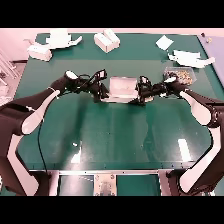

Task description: Fold the box and place the chain.

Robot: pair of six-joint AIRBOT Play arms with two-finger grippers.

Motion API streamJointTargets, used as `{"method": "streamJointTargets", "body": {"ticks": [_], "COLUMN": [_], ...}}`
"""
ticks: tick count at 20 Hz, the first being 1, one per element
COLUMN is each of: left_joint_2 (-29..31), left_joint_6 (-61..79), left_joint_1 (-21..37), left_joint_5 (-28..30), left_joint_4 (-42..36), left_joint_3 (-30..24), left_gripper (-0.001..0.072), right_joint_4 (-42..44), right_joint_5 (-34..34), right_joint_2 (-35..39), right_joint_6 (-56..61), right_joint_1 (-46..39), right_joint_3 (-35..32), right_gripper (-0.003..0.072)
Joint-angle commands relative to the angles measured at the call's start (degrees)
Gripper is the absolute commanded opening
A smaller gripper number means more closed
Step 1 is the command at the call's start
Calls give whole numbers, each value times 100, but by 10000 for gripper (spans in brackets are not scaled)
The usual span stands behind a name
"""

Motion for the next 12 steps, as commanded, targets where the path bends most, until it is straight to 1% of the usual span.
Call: {"method": "streamJointTargets", "body": {"ticks": [1,5,9,12], "left_joint_2": [-72,-157,-162,-162], "left_joint_6": [225,365,605,601], "left_joint_1": [-7,-155,-337,-337], "left_joint_5": [22,-68,179,181], "left_joint_4": [-520,-507,-474,-435], "left_joint_3": [-2,-2,-2,-2], "left_gripper": [271,272,273,274], "right_joint_4": [0,0,0,0], "right_joint_5": [2,2,2,2], "right_joint_2": [2,2,2,2], "right_joint_6": [2,2,2,2], "right_joint_1": [4,4,4,4], "right_joint_3": [2,2,2,2], "right_gripper": [624,624,624,624]}}
